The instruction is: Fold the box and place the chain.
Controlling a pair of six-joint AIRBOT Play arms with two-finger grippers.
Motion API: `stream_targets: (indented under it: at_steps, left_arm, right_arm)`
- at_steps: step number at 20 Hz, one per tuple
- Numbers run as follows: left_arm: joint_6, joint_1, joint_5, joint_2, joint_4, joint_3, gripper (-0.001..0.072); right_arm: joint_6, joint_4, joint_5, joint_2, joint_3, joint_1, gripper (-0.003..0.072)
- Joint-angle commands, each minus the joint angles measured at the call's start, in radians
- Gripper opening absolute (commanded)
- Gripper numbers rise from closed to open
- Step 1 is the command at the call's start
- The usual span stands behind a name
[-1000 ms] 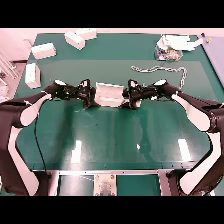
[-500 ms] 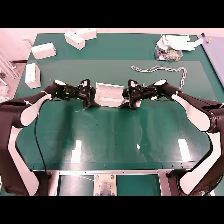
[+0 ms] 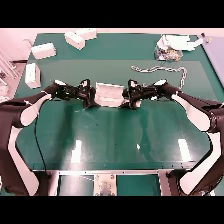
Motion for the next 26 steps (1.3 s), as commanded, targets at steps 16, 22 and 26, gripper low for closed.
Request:
stream_targets:
  at_steps: [16, 22, 26]
  left_arm:
    - [-0.001, -0.001, 0.000, 0.001, -0.001, 0.001, 0.0495]
    - [0.000, -0.001, 0.000, 0.001, -0.001, 0.001, 0.0495]
    - [0.000, -0.001, 0.000, 0.001, -0.001, 0.001, 0.0495]
  right_arm:
    - [0.000, 0.011, 0.000, 0.000, 0.000, 0.002, 0.0574]
    - [0.013, 0.018, 0.077, 0.035, 0.002, -0.018, 0.0720]
    - [0.024, 0.010, 0.087, 0.094, 0.002, -0.058, 0.0720]
